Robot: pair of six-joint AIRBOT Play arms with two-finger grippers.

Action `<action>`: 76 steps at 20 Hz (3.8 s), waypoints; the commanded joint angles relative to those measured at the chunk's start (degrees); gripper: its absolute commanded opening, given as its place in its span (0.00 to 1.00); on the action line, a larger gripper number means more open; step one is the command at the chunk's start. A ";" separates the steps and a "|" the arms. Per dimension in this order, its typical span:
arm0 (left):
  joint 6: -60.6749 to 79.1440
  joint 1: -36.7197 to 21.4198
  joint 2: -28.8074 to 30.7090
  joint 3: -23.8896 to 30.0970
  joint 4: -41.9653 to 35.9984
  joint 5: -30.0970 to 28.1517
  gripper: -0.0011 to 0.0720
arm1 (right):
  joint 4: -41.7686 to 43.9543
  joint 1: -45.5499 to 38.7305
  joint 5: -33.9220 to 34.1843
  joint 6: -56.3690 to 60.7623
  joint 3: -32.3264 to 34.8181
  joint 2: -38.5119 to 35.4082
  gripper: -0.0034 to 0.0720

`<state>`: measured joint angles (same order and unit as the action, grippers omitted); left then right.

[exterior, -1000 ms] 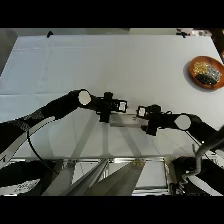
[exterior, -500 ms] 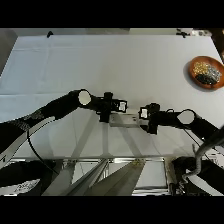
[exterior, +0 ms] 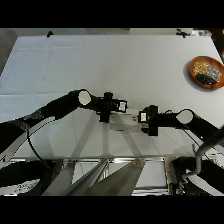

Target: Fold the box and place the chain.

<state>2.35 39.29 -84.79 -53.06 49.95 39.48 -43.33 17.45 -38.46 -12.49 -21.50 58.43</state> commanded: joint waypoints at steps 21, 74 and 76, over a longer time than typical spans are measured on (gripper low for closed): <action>0.00 0.02 -0.02 0.02 0.00 2.34 0.03 | 0.09 -0.02 3.54 10.47 0.00 -0.28 0.99; -3.93 -0.09 -0.02 0.02 -0.13 -0.31 0.04 | 24.28 -0.02 4.79 -17.77 0.00 10.97 0.80; -3.93 -0.09 -0.02 0.02 -0.11 -0.42 0.04 | 24.30 -0.02 3.72 -17.77 0.02 10.97 0.85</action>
<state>-0.84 39.27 -84.79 -53.04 49.78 39.20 -18.94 17.43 -32.86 -30.37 -21.50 69.45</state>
